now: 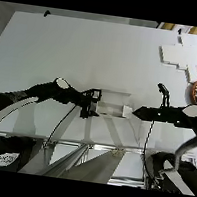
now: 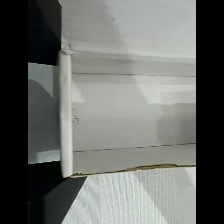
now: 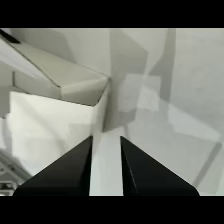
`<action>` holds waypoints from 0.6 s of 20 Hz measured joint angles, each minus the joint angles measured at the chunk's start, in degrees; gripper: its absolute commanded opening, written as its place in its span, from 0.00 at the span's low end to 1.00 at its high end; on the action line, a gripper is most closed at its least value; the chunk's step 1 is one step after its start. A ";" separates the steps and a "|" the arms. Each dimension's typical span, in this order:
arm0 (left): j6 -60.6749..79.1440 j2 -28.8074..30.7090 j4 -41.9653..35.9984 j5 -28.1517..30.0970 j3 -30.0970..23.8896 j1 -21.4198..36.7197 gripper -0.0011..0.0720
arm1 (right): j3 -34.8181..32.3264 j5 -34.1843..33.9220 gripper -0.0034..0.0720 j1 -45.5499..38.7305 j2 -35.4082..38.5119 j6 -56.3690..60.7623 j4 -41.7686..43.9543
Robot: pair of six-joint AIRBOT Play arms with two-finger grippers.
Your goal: Fold the box and place the chain.
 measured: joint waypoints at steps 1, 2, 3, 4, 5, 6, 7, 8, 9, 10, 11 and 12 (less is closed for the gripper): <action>0.00 0.00 0.00 0.00 0.00 0.00 0.06 | -0.02 0.15 0.34 0.15 0.39 -0.28 0.61; 0.00 0.00 0.00 0.00 0.00 0.00 0.06 | -0.09 0.22 0.42 0.66 0.70 -0.66 1.14; 0.00 0.00 0.00 0.00 0.00 0.00 0.06 | -0.13 0.20 0.51 1.49 0.87 -0.96 1.51; 0.00 0.00 0.00 0.00 0.00 0.00 0.06 | -0.17 -0.20 0.54 2.73 1.05 -1.16 1.86; 0.00 0.00 0.00 0.00 0.00 0.00 0.06 | -0.24 -0.74 0.58 4.02 1.14 -1.31 1.97; 0.00 0.00 0.00 0.00 0.00 0.00 0.06 | -0.26 -1.53 0.59 5.40 1.25 -1.31 1.97; 0.00 0.00 0.00 0.00 0.00 0.00 0.06 | -0.26 -2.21 0.59 6.49 1.29 -1.29 1.97; 0.00 0.00 0.00 -0.02 0.00 0.00 0.06 | -0.22 -3.02 0.59 7.39 1.36 -1.07 1.86; 0.00 -0.02 0.00 -0.02 0.00 0.00 0.06 | 0.02 -3.74 0.59 8.09 1.36 -0.87 1.88; 0.00 0.00 0.00 -0.02 0.00 0.00 0.06 | 0.44 -3.85 0.59 8.50 1.40 -0.83 1.84; 0.00 -0.02 0.00 -0.02 0.00 0.00 0.06 | 1.03 -3.80 0.59 8.83 1.51 -0.61 1.42; 0.00 0.00 0.00 0.00 0.00 0.00 0.06 | 1.70 -3.72 0.58 9.07 1.79 -0.44 1.05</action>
